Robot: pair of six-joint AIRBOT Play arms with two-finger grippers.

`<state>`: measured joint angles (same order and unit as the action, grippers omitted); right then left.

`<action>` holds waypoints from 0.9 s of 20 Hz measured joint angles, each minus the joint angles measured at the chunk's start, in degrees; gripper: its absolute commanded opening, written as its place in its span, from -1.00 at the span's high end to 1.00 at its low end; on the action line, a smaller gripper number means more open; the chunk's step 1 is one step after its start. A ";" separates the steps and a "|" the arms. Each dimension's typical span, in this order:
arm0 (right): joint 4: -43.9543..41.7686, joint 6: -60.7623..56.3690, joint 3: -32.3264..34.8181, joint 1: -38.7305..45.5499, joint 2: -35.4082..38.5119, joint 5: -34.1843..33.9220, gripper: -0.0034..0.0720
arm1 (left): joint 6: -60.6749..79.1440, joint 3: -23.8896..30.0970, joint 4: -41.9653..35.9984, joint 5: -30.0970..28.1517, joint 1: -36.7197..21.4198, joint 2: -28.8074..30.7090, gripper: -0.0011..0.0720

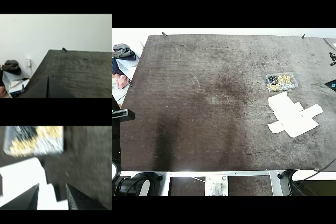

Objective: Fold the box and place the chain.

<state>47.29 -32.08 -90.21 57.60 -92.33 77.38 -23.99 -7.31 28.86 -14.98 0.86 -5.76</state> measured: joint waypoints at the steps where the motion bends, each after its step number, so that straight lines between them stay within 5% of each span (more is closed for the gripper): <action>1: 1.79 -1.09 -3.08 0.35 -2.82 2.23 -0.10 | 0.00 0.00 -0.02 0.00 0.00 0.00 0.94; 8: 10.75 -3.50 -16.35 1.16 -18.01 9.99 -0.10 | 0.02 0.00 0.00 0.00 0.00 0.00 0.94; 18: 15.56 -0.83 -19.21 1.29 -26.49 17.11 -0.10 | 0.00 0.00 0.00 0.00 0.00 0.00 0.94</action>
<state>62.85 -32.91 -109.43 58.89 -118.83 94.50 -23.99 -7.31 28.86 -14.98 0.86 -5.76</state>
